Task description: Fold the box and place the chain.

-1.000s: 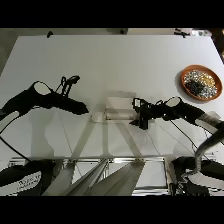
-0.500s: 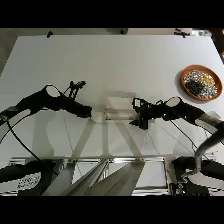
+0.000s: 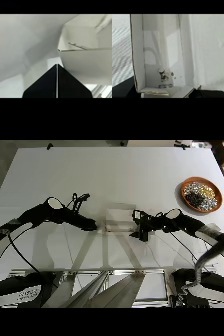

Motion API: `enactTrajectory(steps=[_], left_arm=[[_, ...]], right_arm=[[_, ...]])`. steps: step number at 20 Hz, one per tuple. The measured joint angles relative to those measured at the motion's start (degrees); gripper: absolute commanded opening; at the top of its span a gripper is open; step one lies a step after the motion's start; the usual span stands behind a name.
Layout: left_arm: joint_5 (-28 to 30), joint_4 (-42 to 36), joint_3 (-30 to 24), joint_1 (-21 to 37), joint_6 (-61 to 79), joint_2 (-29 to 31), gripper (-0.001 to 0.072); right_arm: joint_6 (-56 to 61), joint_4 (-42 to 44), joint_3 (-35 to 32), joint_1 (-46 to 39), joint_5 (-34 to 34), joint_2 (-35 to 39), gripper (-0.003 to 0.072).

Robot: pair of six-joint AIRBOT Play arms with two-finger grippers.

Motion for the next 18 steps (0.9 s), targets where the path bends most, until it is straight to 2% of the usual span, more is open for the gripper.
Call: enactTrajectory(steps=[3,17,18], left_arm=[[-0.04,-2.16,0.00,-0.48,1.07,0.76,0.0227],[0.76,-6.93,2.32,-2.84,2.23,1.62,0.0236],[0.74,-6.91,2.49,-3.06,2.32,1.62,0.0290]], right_arm=[[0.00,0.00,0.00,0.00,0.00,0.00,0.0404],[0.02,0.00,0.00,0.00,-0.02,0.00,0.0404],[0.02,0.00,0.00,0.00,-0.02,0.00,0.0404]])
